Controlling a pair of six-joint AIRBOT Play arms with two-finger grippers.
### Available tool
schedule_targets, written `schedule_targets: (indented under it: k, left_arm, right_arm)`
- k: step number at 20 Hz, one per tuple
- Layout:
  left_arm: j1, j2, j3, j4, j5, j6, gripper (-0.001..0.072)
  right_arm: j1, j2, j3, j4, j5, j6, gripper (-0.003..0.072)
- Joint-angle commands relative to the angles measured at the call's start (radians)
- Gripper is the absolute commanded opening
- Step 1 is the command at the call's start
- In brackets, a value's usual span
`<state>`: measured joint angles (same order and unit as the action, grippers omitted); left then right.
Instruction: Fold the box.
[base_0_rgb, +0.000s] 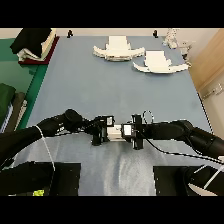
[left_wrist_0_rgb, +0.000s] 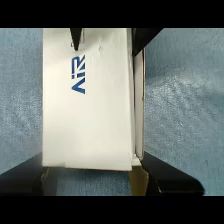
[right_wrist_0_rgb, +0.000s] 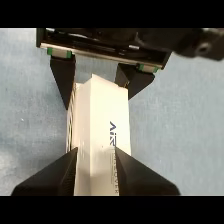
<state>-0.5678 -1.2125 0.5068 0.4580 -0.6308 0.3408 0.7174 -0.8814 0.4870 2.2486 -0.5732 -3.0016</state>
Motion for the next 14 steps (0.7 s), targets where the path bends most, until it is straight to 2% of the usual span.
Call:
schedule_targets:
  k: [1,5,8,9,10,11,14]
  left_arm:
    - [0.000,0.000,0.000,-0.002,0.002,-0.001,0.0497]
    - [0.000,0.000,0.000,-0.002,0.002,-0.001,0.0497]
    - [0.000,0.000,0.000,-0.002,0.002,-0.001,0.0497]
    - [0.000,0.000,0.000,-0.002,0.002,-0.001,0.0498]
    - [0.000,0.000,0.000,-0.002,0.002,-0.001,0.0497]
    - [0.000,0.000,0.000,-0.002,0.002,-0.001,0.0497]
    - [0.000,0.000,0.000,-0.002,0.002,-0.001,0.0497]
  right_arm:
    - [0.001,0.040,0.001,0.019,-0.033,0.022,0.0528]
    - [-0.001,0.102,0.001,0.011,-0.055,0.117,0.0541]
    - [-0.002,0.145,0.001,0.006,-0.018,0.283,0.0509]
    - [-0.005,0.155,0.001,0.006,0.000,0.357,0.0372]
    - [-0.010,0.160,0.001,0.006,0.003,0.431,0.0133]
    - [-0.011,0.157,0.001,0.007,0.003,0.523,0.0025]
    - [-0.006,0.136,-0.022,0.055,0.008,0.682,0.0001]
